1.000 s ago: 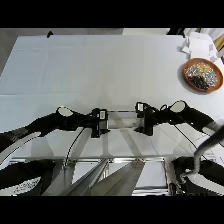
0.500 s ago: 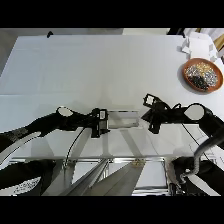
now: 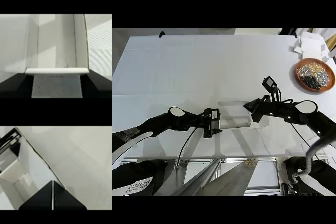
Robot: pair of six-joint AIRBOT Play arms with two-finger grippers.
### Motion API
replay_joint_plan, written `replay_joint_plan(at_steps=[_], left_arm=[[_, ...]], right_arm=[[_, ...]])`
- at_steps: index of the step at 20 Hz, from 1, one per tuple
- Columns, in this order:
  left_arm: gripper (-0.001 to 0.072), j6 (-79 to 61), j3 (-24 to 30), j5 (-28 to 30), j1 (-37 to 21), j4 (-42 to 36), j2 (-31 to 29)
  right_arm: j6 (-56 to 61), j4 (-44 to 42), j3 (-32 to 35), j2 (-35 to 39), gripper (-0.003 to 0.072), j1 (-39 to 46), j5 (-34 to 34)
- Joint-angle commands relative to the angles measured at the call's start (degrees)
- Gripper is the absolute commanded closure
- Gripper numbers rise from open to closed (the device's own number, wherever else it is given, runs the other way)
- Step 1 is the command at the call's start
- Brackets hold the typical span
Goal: Fold the box and place the chain.
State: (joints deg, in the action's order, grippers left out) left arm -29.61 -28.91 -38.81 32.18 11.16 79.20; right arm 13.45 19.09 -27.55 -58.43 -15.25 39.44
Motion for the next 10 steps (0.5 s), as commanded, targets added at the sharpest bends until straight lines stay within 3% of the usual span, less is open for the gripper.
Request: replay_joint_plan(at_steps=[1, 10], left_arm=[[0.044, -0.1, 0.0, 0.0, 0.0, 0.0, 0.0], [0.044, -0.1, 0.0, 0.0, 0.0, 0.0, 0.0]], right_arm=[[-0.5, -2.9, -0.1, -5.2, 0.0672, 0.0, -3.1], [0.2, 0.6, -0.1, -9.5, 0.0671, 0.0, -0.1]])
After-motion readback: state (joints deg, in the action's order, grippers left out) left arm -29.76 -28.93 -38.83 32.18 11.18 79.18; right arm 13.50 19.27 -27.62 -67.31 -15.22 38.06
